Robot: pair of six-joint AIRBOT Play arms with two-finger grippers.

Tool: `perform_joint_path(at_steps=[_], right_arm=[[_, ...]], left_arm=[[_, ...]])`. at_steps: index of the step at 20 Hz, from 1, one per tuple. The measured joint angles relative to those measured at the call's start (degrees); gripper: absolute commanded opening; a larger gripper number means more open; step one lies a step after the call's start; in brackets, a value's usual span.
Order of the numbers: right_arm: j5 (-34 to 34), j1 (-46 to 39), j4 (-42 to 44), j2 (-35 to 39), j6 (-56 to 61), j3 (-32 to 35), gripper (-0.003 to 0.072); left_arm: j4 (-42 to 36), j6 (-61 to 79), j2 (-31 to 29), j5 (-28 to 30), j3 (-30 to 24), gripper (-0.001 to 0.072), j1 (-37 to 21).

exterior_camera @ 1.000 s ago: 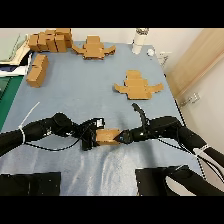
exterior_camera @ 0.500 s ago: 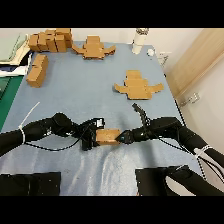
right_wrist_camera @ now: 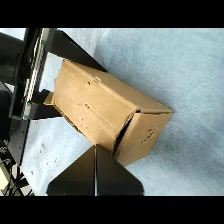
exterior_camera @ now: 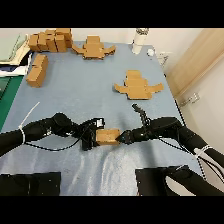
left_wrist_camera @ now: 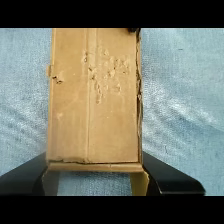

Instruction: Fold the box.

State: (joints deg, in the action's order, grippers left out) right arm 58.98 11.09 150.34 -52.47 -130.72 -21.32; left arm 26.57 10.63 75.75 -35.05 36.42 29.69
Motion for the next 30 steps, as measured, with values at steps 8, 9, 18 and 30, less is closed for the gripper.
perform_joint_path(at_steps=[8, 9, 18, 30], right_arm=[[-0.04, -0.02, 0.74, 1.86, 0.48, -0.09, 0.0001], [-0.26, 0.0, 0.9, 2.71, 1.16, -0.2, 0.0001], [-4.13, -0.02, -22.38, -1.86, 17.49, -17.97, 0.0001], [-5.55, 7.58, -51.28, -26.38, 17.16, -42.82, 0.0003]], left_arm=[[0.02, 0.0, 0.0, 0.0, 0.0, 0.0372, 0.0], [0.02, 0.0, 0.0, -0.02, 0.0, 0.0372, 0.0], [0.0, 0.0, 0.0, 0.0, 0.0, 0.0372, 0.0], [0.0, 0.0, 0.0, 0.0, 0.0, 0.0372, 0.0]])
